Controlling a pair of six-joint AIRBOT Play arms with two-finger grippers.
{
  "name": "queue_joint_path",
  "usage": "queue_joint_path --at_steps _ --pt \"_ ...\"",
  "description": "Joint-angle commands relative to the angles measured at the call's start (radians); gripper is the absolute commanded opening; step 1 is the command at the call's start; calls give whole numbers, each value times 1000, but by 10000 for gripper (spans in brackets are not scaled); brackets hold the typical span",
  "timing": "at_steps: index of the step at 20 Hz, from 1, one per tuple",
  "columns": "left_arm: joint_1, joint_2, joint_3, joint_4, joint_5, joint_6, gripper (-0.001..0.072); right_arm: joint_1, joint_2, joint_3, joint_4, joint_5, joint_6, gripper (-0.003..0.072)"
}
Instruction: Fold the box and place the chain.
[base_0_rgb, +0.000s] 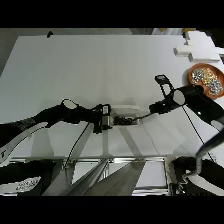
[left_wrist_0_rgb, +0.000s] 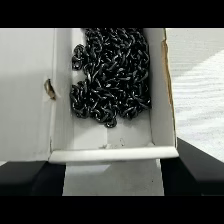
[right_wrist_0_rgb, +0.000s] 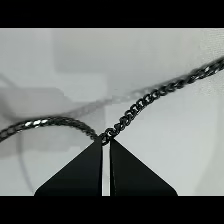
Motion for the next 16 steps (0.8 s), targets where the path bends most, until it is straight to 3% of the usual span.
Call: queue_joint_path --at_steps 1,8,16 --pt "0 0 0 0 0 0 136 68 136 1 34 32 -28 18" --pt "0 0 0 0 0 0 136 216 376 1 383 -27 -110 19" --pt "0 0 0 0 0 0 136 240 405 1 718 -136 -299 19"
